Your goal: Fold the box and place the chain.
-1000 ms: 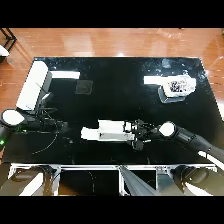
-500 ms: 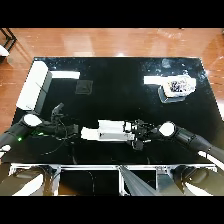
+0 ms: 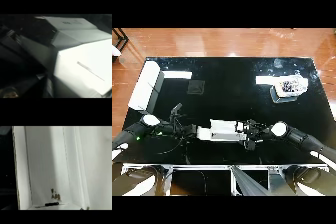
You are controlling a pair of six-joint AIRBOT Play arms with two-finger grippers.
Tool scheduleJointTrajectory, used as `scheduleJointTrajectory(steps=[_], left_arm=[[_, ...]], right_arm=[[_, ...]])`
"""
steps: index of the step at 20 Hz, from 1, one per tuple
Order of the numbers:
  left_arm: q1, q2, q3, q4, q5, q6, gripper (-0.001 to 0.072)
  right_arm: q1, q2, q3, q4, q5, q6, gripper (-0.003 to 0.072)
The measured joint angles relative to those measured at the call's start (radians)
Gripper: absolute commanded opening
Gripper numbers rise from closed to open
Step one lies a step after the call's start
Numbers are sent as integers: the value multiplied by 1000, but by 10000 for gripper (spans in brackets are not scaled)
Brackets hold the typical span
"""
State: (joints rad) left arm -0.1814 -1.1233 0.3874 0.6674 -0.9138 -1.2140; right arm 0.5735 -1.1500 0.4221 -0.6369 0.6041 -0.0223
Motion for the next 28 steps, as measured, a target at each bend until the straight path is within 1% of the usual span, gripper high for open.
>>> scheduleJointTrajectory(steps=[1,2,3,4,10,14,21,22,26,28], left_arm=[[0,3,7,-3,-14,15,526],[0,5,14,7,-29,25,526],[-1,8,23,17,-42,35,570],[-1,10,32,22,-56,45,649],[-12,14,76,0,-138,76,644],[-51,14,91,-27,-150,71,642],[-98,14,97,-50,-138,46,639],[-101,14,97,-53,-129,43,624],[-126,14,105,-71,-81,19,624],[-155,14,113,-74,-47,-2,624]], right_arm=[[0,0,0,0,0,0,529],[0,0,0,0,0,0,529],[0,0,0,0,0,0,529],[0,0,0,0,0,0,529],[0,0,0,0,0,0,529],[0,0,0,0,0,0,529],[0,0,0,0,0,0,529],[0,0,0,0,0,0,529],[0,0,0,0,0,0,529],[0,0,0,0,0,0,529]])
